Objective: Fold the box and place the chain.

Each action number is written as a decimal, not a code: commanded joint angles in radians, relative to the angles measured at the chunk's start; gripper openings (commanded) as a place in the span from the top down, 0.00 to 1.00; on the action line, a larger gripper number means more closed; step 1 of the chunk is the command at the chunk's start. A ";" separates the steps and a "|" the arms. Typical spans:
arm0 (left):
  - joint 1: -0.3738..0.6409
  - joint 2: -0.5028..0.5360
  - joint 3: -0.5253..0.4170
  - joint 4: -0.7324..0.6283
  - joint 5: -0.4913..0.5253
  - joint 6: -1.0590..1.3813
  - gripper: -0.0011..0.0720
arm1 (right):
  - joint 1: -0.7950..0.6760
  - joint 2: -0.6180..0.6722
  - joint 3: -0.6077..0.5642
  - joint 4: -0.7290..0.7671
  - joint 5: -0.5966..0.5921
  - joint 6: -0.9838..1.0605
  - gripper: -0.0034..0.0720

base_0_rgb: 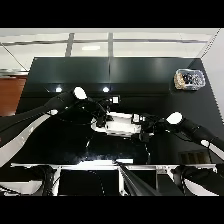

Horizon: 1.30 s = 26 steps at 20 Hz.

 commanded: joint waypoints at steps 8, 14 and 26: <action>0.000 0.000 0.001 0.004 -0.002 0.000 0.95 | 0.000 0.000 0.000 -0.002 0.001 0.000 0.12; 0.000 0.000 0.001 0.004 -0.002 0.000 0.95 | -0.010 0.000 0.000 0.000 0.010 0.004 0.12; 0.000 0.000 0.001 0.004 -0.002 0.000 0.95 | -0.008 0.000 0.000 -0.007 -0.001 0.044 0.12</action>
